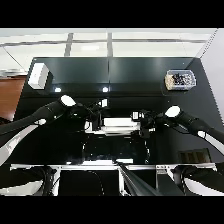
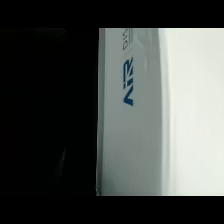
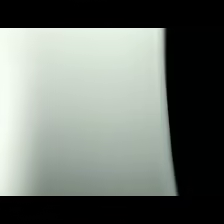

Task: Fold the box and place the chain.

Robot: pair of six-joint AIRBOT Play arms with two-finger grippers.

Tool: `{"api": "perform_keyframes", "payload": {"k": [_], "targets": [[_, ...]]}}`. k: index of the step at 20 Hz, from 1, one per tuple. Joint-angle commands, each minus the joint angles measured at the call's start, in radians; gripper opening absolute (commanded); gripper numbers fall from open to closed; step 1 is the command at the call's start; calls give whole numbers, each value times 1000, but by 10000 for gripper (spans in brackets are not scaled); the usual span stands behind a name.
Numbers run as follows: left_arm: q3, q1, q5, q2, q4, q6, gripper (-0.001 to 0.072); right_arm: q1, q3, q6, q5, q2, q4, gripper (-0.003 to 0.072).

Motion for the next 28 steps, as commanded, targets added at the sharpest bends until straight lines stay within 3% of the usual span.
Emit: {"api": "perform_keyframes", "payload": {"k": [1,5,6,7,8,9,10,12,15,17,19,22,28], "targets": [[1,27,-2,58,62,-196,632,0,1,4,-2,1,5,475],[0,103,-71,253,418,-603,632,0,1,4,-1,1,5,473],[0,127,-131,300,477,-690,630,0,1,4,-1,1,5,361],[-2,147,-212,334,491,-769,548,0,1,4,-1,1,5,115],[-2,158,-292,348,479,-848,359,0,1,3,-1,1,5,70],[-3,158,-370,346,441,-925,78,0,1,4,-1,1,5,69],[-18,145,-427,335,350,-946,28,0,1,4,-1,1,5,69],[-64,87,-391,299,121,-903,28,0,1,4,-1,1,5,69],[-65,-11,-97,238,-99,-777,28,0,1,4,-1,1,5,69],[-45,-17,105,203,-177,-772,28,0,1,4,-2,1,5,69],[-36,-9,232,171,-176,-772,28,0,1,4,-2,1,5,69],[-36,-1,253,92,-109,-772,28,0,1,4,-2,1,6,69],[-36,-3,132,-31,-77,-772,27,0,1,8,-5,1,6,69]]}}
